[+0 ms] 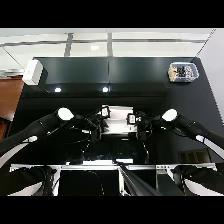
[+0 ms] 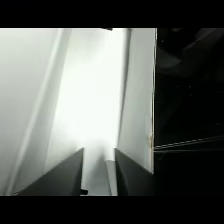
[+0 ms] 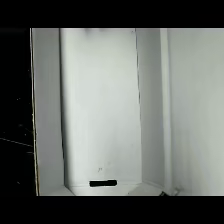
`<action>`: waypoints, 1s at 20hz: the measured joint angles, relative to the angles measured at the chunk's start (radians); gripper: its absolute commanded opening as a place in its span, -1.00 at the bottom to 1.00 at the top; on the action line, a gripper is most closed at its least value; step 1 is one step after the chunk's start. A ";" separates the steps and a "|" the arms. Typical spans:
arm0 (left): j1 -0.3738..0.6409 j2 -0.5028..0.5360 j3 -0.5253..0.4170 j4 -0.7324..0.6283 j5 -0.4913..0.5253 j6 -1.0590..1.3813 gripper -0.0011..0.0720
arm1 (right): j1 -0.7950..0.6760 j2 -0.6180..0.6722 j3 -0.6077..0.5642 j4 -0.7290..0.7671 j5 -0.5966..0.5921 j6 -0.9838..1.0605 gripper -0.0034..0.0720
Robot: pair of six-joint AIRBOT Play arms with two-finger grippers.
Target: Fold the box and place the chain.
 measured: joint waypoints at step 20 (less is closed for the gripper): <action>0.621 0.234 -0.092 0.369 -0.353 -1.152 -0.90 | 0.000 0.000 0.000 0.000 -0.002 -0.001 -0.52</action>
